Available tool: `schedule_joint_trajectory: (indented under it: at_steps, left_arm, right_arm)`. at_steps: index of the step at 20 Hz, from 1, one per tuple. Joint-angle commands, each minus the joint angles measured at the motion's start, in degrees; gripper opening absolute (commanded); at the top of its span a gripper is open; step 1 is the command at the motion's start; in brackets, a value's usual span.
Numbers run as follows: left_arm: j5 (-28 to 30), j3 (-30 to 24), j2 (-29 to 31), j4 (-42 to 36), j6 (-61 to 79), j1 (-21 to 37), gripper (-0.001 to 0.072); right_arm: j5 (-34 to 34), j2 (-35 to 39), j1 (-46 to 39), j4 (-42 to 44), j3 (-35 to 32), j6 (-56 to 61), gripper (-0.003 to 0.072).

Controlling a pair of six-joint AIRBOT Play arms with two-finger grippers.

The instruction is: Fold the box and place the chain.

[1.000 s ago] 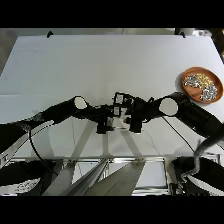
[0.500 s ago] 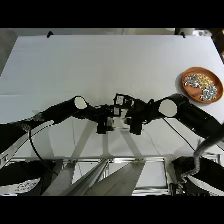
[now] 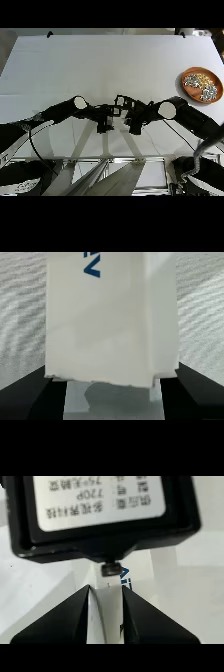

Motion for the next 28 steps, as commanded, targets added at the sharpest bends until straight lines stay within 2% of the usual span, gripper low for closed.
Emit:
schedule_joint_trajectory:
  at_steps: [1, 16, 21, 25, 28]
  left_arm:
    - [-0.24, -0.02, 0.02, 0.04, 0.07, -0.04, 0.0252]
    - [-0.24, -0.02, 0.02, 0.04, 0.07, -0.04, 0.0252]
    - [-0.24, -0.02, 0.02, 0.04, 0.07, -0.04, 0.0252]
    - [-0.24, -0.02, 0.02, 0.04, 0.07, -0.04, 0.0252]
    - [-0.26, -0.02, 0.02, 0.04, 0.07, -0.04, 0.0252]
  right_arm:
    - [-0.98, -0.04, 0.02, -0.39, -0.07, 0.02, 0.0174]
    - [-1.70, -0.04, 0.02, -2.03, -0.09, -0.02, 0.0175]
    - [-1.97, -0.04, 0.00, -5.88, -0.26, 0.00, 0.0174]
    - [-3.02, -0.04, 0.02, -5.44, -0.26, 0.00, 0.0175]
    - [-0.98, -0.04, 0.02, -3.61, -0.26, -0.02, 0.0177]
